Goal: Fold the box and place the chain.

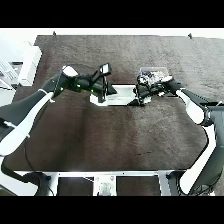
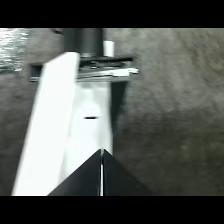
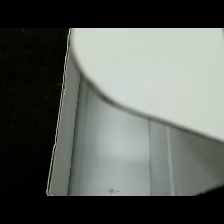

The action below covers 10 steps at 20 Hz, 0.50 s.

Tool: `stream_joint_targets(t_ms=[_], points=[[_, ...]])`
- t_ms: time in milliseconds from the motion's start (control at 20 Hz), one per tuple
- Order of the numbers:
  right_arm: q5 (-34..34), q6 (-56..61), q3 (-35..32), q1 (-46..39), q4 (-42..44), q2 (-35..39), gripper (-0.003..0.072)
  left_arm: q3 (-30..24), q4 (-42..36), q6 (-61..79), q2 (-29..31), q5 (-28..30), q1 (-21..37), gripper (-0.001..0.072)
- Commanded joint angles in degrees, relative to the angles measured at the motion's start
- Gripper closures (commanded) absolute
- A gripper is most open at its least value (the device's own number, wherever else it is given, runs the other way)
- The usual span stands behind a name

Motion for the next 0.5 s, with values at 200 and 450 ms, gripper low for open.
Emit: stream_joint_targets(t_ms=[200,450], points=[[0.02,0.02,0.00,0.07,0.00,-0.04,0.0099,-7.54,-6.99,9.73,0.74,7.69,-1.11,0.0690],[0.02,0.02,0.00,0.07,0.00,-0.04,0.0100,-6.58,-8.57,11.43,-2.12,15.50,-1.09,0.0691]])
